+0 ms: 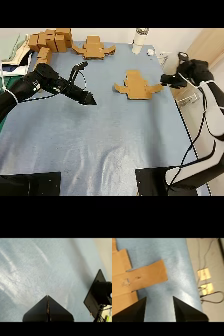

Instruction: Fold the box.

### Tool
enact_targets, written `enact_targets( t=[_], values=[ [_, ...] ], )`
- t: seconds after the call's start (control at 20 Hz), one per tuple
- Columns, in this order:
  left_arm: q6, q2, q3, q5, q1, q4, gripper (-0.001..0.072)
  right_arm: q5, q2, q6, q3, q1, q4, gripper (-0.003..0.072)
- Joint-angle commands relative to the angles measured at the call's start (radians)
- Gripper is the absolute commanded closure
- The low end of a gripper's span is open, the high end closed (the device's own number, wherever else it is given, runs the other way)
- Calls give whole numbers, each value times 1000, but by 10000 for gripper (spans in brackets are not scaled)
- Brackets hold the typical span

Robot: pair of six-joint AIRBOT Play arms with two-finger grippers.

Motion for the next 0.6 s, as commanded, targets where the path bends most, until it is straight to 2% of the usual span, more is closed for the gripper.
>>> enact_targets(
  t=[0.0, 0.15, 0.45, 0.5, 0.55],
  values=[
    [-2, 0, 0, 10, 0, -8, 698, -19, -141, -187, 90, -166, 321, 164],
    [-1, 0, 0, 26, 0, -8, 697, -63, -264, -295, 208, -181, 416, 164],
    [-2, 0, 0, 59, 0, -8, 697, -319, -501, -347, 502, -165, 534, 189],
    [-2, 0, 0, 58, 0, -9, 697, -338, -505, -359, 508, -161, 543, 258],
    [-2, 0, 0, 58, 0, -9, 698, -357, -505, -382, 512, -155, 551, 418]
  ],
)
